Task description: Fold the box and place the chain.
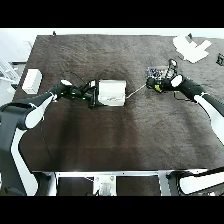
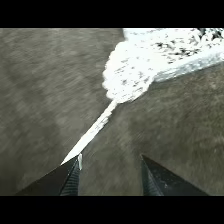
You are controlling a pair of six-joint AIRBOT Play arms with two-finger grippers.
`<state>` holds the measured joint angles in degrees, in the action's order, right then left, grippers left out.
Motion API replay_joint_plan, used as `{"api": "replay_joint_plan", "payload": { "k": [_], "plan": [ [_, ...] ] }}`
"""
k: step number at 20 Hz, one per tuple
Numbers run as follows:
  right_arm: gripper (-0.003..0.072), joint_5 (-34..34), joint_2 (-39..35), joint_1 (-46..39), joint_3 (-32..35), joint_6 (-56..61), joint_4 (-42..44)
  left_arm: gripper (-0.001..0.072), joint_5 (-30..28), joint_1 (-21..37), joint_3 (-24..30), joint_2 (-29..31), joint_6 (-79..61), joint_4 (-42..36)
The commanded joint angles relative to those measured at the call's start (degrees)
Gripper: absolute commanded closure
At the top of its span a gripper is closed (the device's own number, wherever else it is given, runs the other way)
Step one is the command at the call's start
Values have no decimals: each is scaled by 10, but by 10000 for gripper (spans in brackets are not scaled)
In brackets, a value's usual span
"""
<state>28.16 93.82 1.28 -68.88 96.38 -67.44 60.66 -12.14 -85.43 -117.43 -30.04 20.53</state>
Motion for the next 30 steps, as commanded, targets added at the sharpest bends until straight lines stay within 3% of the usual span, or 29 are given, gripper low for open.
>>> {"api": "replay_joint_plan", "payload": {
  "k": [1,7,10,12,13,14,19,30],
  "plan": [
    [218,-37,41,-2,-16,0,48,299,0,0,0,0,0,0],
    [290,-48,110,26,-78,-26,89,298,0,0,0,0,0,0],
    [508,-58,129,22,-87,-25,88,298,0,0,0,0,0,0],
    [567,-63,128,20,-89,-26,87,298,0,0,0,0,0,0],
    [646,-63,126,23,-89,-26,83,298,0,0,0,0,0,0],
    [678,-63,122,24,-89,-33,83,298,0,0,0,0,0,0],
    [681,-49,44,36,-89,-41,81,298,0,0,0,0,0,0],
    [684,-11,-165,110,-89,-38,-27,299,0,0,0,0,0,0]
  ]
}}
